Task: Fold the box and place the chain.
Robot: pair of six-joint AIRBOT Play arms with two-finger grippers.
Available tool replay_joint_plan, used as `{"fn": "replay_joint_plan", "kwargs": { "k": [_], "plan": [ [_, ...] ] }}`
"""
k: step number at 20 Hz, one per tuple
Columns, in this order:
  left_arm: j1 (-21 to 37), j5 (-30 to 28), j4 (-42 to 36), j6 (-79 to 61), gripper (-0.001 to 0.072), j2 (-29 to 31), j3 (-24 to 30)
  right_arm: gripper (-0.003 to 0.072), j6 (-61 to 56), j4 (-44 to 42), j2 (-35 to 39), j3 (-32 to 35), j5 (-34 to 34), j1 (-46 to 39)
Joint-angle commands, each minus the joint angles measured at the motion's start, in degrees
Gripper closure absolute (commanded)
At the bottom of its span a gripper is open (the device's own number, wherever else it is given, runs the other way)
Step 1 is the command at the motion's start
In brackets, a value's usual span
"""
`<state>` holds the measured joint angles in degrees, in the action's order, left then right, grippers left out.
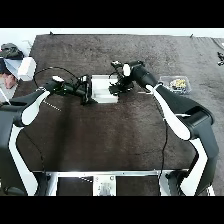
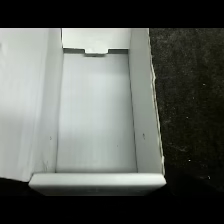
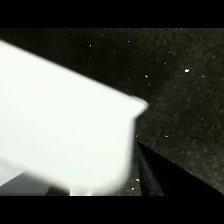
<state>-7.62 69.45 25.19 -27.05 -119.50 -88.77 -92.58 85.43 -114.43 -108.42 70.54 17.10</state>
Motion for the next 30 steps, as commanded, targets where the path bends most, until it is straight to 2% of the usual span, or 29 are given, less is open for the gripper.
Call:
{"fn": "replay_joint_plan", "kwargs": {
  "k": [1,3,8,10,11,25,27,30],
  "plan": [
    [0.04,0.00,0.02,0.00,0.0353,-0.04,0.02,0.0255,-4.11,4.79,-3.76,-6.54,6.84,1.46],
    [0.04,0.00,0.02,0.00,0.0353,-0.04,0.02,0.0255,-6.60,5.38,-4.50,-7.54,7.58,1.46],
    [0.04,0.00,0.02,0.00,0.0353,-0.04,0.02,0.0255,-10.62,5.44,-4.52,-7.54,3.80,2.01],
    [0.04,0.00,0.02,-0.02,0.0353,-0.04,0.02,0.0308,-11.21,5.46,-4.52,-7.54,2.58,2.32],
    [0.04,0.02,0.00,0.00,0.0353,-0.04,0.02,0.0308,-11.21,5.42,-4.52,-7.54,2.27,2.45],
    [0.04,0.00,-0.04,0.00,0.0353,-0.04,0.02,0.0310,-15.37,5.44,-7.37,-7.54,3.41,2.64],
    [0.04,0.00,-0.15,0.00,0.0353,-0.04,0.02,0.0425,-15.89,5.46,-7.37,-7.61,3.37,2.71],
    [0.04,0.00,-0.15,0.00,0.0353,-0.04,0.02,0.0425,-16.76,5.46,-7.37,-7.61,4.24,2.71]
  ]
}}
